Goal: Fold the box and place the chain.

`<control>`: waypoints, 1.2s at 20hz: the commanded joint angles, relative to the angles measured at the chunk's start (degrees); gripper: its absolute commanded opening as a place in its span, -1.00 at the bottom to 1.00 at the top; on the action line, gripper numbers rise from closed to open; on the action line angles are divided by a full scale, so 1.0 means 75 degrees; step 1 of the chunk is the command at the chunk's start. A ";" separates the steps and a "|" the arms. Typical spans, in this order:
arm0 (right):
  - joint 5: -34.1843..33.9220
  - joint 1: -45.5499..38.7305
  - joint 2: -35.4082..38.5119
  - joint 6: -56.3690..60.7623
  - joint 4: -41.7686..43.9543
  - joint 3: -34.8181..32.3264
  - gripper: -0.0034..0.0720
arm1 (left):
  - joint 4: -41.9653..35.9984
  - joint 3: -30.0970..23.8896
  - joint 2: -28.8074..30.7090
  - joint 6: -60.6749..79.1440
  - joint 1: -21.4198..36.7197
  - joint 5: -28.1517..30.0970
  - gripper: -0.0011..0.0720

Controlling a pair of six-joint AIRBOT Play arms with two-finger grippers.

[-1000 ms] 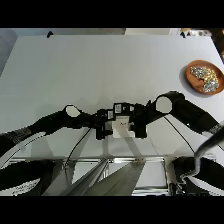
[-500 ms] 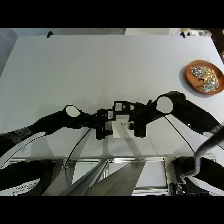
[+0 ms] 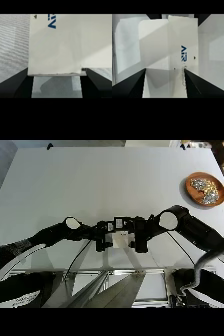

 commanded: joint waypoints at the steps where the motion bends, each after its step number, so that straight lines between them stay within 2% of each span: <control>1: -0.0329 0.0055 0.0015 0.0003 -0.0248 -0.0137 0.49 | 0.0000 0.0000 0.0006 0.0000 0.0003 0.0000 -0.12; 4: -0.0455 0.0055 0.0015 0.0006 -0.0286 -0.0140 0.45 | 0.0000 0.0000 0.0006 0.0000 0.0003 0.0000 -0.12; 6: -0.0495 0.0055 0.0015 0.0000 -0.0283 -0.0146 0.17 | 0.0003 0.0000 0.0006 0.0000 0.0003 0.0003 -0.12; 8: -0.0493 0.0055 0.0015 0.0000 -0.0283 -0.0146 0.14 | 0.0000 0.0000 0.0006 0.0003 0.0003 0.0000 -0.12; 9: -0.0493 0.0055 0.0015 0.0000 -0.0283 -0.0146 0.07 | 0.0000 0.0000 0.0006 0.0003 0.0003 0.0003 -0.12; 10: -0.0484 0.0055 0.0015 0.0000 -0.0280 -0.0146 -0.10 | 0.0000 0.0000 0.0006 0.0003 0.0003 0.0003 -0.12; 15: -0.0420 -0.0009 0.0015 0.0038 -0.0119 -0.0137 -0.11 | 0.0000 0.0000 0.0006 0.0000 0.0003 0.0003 -0.12; 16: -0.0221 -0.0154 0.0012 0.0041 0.0003 -0.0079 -0.11 | 0.0003 0.0000 0.0006 0.0000 0.0003 0.0000 -0.12; 20: 0.1606 -0.0606 -0.0108 0.0119 0.0035 0.0848 -0.12 | 0.0003 0.0000 0.0006 0.0003 0.0003 0.0003 -0.12; 24: 0.1620 -0.0641 -0.0163 0.0061 0.0035 0.1381 -0.11 | 0.0000 0.0000 0.0006 0.0003 0.0003 0.0003 -0.12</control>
